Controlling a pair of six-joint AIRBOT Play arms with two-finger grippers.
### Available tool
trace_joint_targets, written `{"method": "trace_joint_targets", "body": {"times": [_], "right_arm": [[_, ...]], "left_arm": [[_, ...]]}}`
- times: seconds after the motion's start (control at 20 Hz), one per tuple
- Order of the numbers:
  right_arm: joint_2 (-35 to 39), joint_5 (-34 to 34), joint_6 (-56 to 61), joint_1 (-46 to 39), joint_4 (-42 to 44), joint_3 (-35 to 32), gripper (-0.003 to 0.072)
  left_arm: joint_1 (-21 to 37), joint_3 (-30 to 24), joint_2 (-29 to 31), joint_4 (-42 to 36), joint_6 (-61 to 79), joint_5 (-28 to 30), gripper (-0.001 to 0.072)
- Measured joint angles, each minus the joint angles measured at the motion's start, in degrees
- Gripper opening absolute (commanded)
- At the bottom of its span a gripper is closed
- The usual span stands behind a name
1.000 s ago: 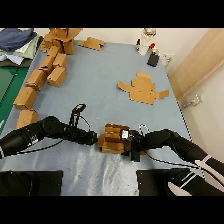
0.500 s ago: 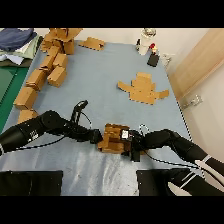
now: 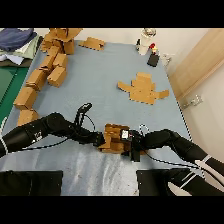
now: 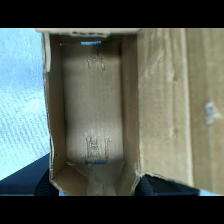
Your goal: Fold the box.
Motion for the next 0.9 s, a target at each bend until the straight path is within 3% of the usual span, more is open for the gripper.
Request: {"method": "trace_joint_targets", "body": {"times": [0.35, 0.9], "right_arm": [[0.00, 0.00, 0.00, 0.00, 0.00, 0.00, 0.0499], [0.00, 0.00, 0.00, 0.00, 0.00, 0.00, 0.0499]], "left_arm": [[-5.88, 4.61, -1.11, 15.67, -18.36, 0.42, 0.0587], [-16.44, 16.33, -9.75, 36.13, -41.90, -6.27, 0.0586]]}}
